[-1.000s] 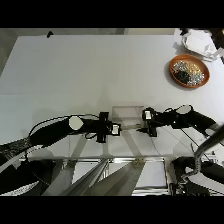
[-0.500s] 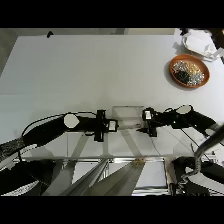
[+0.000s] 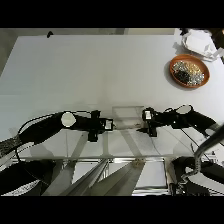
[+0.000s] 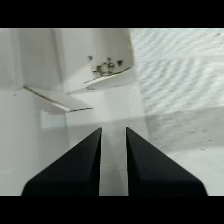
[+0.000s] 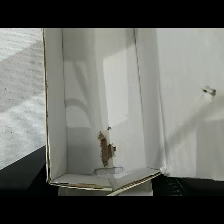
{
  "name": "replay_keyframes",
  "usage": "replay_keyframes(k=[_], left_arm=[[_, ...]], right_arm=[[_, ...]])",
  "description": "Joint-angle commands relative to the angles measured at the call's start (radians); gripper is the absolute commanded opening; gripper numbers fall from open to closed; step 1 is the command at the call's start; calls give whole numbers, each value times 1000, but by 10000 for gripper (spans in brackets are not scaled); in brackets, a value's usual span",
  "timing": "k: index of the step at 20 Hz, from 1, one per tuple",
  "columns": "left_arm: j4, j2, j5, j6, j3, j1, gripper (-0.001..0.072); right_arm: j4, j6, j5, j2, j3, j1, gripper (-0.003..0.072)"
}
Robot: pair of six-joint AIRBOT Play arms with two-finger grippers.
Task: Fold the box and place the chain.
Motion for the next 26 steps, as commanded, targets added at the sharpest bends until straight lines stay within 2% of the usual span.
replay_keyframes(k=[1, 8, 11, 13, 14, 19, 26], left_arm=[[-58, 0, 122, 53, 0, -8, 234], [-167, -29, 137, 108, 0, -39, 201], [-257, -37, 167, 192, 0, -63, 196], [-340, -37, 187, 260, 0, -82, 110], [-369, -37, 193, 286, 0, -88, 106], [-412, -39, 192, 296, 0, -89, 85], [-446, -50, 166, 365, 0, -126, 95]], right_arm=[[0, 0, 0, 1, 0, 1, 454], [0, 0, 0, 1, 0, 1, 454], [0, 0, 0, 1, 0, 1, 454], [0, 0, 0, 1, 0, 1, 454], [0, 0, 0, 1, 0, 1, 454], [0, 0, 0, 1, 0, 1, 454], [0, 0, 0, 1, 0, 1, 454]])
